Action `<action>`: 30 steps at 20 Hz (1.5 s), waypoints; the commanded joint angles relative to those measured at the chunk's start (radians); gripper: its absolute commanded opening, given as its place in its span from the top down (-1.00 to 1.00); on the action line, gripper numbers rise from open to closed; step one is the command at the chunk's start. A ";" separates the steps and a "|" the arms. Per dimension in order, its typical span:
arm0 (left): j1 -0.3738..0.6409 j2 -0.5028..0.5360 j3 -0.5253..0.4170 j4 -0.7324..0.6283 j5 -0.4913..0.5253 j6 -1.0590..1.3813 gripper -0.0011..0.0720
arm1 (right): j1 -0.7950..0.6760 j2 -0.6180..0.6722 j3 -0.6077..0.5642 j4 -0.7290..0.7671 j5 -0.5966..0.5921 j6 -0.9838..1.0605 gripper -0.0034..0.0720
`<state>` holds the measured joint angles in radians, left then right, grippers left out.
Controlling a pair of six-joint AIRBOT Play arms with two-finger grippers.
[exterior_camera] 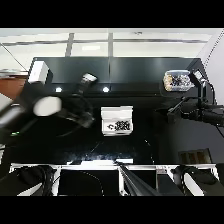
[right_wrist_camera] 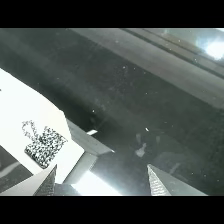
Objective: Fold the box and place the chain.
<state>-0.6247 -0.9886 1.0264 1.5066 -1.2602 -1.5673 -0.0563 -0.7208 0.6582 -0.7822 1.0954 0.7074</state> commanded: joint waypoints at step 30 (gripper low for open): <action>0.267 -0.296 -0.433 -1.050 0.381 1.833 -0.96 | 0.000 0.001 0.001 0.000 -0.033 0.001 -0.79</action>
<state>-0.3477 -1.2743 0.5842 0.4103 -0.8707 0.2600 -0.0563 -0.7208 0.6582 -0.7826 1.0615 0.7082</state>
